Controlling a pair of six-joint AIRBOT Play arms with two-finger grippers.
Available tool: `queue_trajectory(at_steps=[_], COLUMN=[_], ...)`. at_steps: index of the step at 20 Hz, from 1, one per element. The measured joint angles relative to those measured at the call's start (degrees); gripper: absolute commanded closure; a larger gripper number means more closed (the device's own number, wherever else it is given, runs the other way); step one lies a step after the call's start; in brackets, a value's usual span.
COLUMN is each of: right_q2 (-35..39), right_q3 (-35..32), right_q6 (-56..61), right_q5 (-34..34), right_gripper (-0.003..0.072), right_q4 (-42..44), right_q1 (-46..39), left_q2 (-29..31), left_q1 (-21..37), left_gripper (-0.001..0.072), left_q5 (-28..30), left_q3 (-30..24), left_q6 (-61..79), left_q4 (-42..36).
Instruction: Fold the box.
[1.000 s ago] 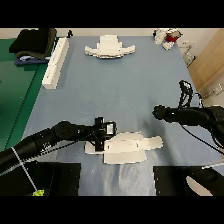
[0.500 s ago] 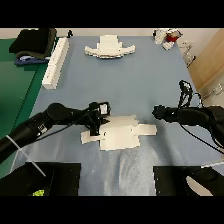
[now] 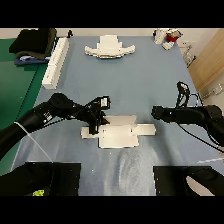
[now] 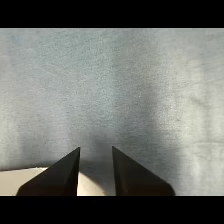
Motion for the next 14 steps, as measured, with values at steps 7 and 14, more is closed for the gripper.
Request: queue_trajectory(at_steps=[7, 14], right_q2=[-0.2, -0.2], right_q3=[0.0, 0.0], right_q6=[0.1, 0.1], right_q5=[0.4, 0.5], right_gripper=[0.0382, 0.0382], right_q4=[0.0, 0.1], right_q1=[0.0, 0.0], left_q2=[-0.6, -0.9], left_q1=[-0.1, -0.1], left_gripper=[0.0697, 0.0697], left_q5=[0.4, 1.8], left_q3=[-3.0, -5.3], left_q6=[4.3, 7.0], left_q4=[-5.0, -8.5])
